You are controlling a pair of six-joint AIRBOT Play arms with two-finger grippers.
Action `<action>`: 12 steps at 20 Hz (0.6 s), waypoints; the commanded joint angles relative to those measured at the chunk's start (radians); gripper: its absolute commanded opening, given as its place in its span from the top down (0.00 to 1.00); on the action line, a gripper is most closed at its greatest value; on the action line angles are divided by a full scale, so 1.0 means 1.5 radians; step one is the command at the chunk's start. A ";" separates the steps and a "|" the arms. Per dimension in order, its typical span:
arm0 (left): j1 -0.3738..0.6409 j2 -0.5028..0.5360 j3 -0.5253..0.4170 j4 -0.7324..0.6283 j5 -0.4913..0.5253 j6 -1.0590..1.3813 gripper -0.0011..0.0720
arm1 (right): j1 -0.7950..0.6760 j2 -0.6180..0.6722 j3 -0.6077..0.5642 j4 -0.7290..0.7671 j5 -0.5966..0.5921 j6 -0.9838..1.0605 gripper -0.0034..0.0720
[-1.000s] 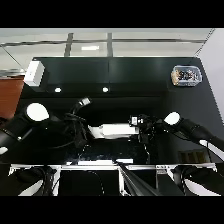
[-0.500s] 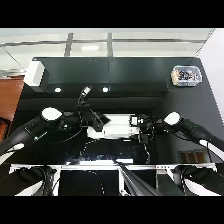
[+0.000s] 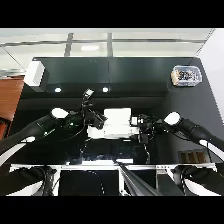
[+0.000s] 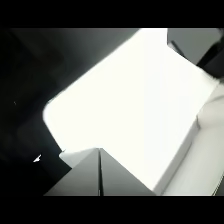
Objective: Fold the box and place the chain.
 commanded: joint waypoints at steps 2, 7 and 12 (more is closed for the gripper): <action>0.000 -0.040 0.001 0.005 -0.047 0.004 0.95 | 0.000 0.000 0.000 0.000 0.000 0.000 0.48; 0.008 -0.026 0.065 0.067 -0.045 0.004 0.95 | 0.000 0.000 0.000 0.000 0.000 0.000 0.48; 0.090 0.100 0.085 0.218 -0.073 -0.038 0.95 | 0.000 0.000 0.000 0.001 -0.001 0.001 0.48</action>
